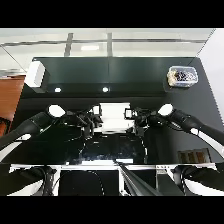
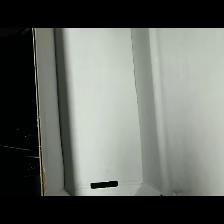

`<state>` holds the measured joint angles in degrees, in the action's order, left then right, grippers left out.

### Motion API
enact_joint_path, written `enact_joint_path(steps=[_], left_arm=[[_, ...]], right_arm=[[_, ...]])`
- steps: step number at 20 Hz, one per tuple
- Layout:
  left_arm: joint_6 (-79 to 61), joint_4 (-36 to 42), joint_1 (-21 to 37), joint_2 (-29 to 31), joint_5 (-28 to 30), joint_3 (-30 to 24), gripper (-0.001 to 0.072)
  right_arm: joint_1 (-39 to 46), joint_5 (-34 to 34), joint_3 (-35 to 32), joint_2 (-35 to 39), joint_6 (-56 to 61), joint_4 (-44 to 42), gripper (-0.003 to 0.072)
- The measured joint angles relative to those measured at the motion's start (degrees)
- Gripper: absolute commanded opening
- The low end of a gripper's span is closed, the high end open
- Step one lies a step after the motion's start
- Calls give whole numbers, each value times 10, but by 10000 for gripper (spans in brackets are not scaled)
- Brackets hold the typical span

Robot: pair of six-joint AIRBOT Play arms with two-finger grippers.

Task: Fold the box and place the chain.

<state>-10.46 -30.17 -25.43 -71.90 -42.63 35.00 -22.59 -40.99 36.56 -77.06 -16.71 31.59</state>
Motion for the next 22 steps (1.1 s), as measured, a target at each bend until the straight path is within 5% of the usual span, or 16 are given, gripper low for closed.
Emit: enact_joint_path(steps=[6, 8, 10, 12, 13, 15, 16, 17, 18, 19, 20, 22], left_arm=[[-1, 34, 0, -27, 1, 3, 159], [-1, 37, 0, -30, 1, 4, 27], [-1, 38, 0, -32, 2, 4, 41], [-1, 39, 0, -33, 1, 4, 341], [1, 41, 0, -33, 2, 4, 340], [1, 38, 0, -33, 2, 4, 30], [0, 35, 0, -33, 2, 4, 124], [-2, 35, 0, -33, 1, 4, 297], [-1, 34, 0, -33, 1, 4, 348], [1, 33, 0, -33, 1, 4, 92], [1, 29, 0, -33, 0, 4, 27], [9, 18, 1, -29, -5, 7, 27]], right_arm=[[0, 0, 0, 0, 0, 0, 131], [0, 0, 0, 0, 0, 0, 132], [0, 0, 0, 0, 0, 0, 132], [0, 0, 0, 0, 0, 0, 132], [0, 0, 0, 0, -1, 0, 131], [0, 0, 0, 0, 0, 0, 132], [0, 0, 0, 0, 0, 0, 131], [0, 0, 0, 0, 0, 0, 132], [0, 0, 0, 0, -1, 0, 132], [0, 0, 0, 0, 0, 0, 132], [0, 0, 0, 0, 0, 0, 131], [0, 0, 0, 0, 0, 0, 132]])
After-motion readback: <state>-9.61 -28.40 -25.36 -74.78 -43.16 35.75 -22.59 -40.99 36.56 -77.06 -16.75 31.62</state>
